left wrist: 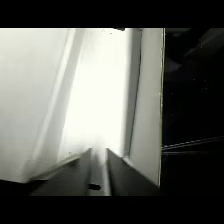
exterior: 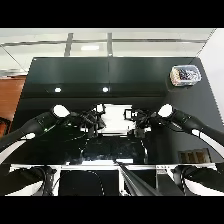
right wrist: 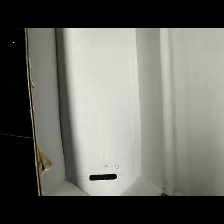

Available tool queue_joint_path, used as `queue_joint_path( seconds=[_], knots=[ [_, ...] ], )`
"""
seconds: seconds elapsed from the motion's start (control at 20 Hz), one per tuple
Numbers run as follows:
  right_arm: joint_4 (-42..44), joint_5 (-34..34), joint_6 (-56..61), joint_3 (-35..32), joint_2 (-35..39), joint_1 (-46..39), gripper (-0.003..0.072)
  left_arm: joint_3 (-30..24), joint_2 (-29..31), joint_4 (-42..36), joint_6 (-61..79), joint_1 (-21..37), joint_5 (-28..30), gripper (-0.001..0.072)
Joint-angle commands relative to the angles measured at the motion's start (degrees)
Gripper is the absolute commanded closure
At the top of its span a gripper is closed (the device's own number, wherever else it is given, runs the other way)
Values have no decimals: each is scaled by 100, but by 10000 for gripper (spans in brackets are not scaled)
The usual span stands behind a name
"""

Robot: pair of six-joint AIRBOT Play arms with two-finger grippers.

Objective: Fold the box and place the chain.

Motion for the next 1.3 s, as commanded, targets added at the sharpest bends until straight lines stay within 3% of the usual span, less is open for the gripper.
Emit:
queue_joint_path(
  seconds=[0.0, 0.05, 0.15, 0.25, 0.4, 0.5, 0.65, 0.7, 0.95, 1.1, 1.25],
  knots=[
    [-7, 2, -7, 0, 0, 2, 452, 7, -24, -20, -48, 7, 11, 314],
    [-4, 2, -4, 0, 0, 2, 453, 9, -24, 33, -52, 13, -9, 566],
    [-7, 2, -4, 0, 0, 2, 452, 9, -24, -2, -83, 2, -15, 301],
    [-7, 2, -7, 0, 0, 2, 452, 155, 55, 492, -439, 85, -354, 683],
    [-7, -2, -7, 0, 0, 2, 452, 501, 514, 1814, -2636, 398, -789, 687],
    [-7, 2, -4, 0, 0, 2, 452, 570, 1115, 3075, -3799, 621, -708, 687],
    [-7, 2, -4, 0, 0, 2, 453, 470, 1508, 4527, -6926, 1432, -916, 685],
    [-7, 2, -7, 0, 0, 2, 453, 369, 1484, 4417, -7453, 1808, -1060, 685],
    [-7, 2, -7, 0, 0, 2, 453, -483, 927, 1567, -7300, 3375, -1869, 685],
    [-7, 4, -4, 0, 0, 2, 453, -649, 201, 623, -6564, 3438, -2216, 687],
    [-7, 2, -7, 0, 0, 2, 452, -621, -267, 201, -6498, 3010, -1884, 687]
  ],
)
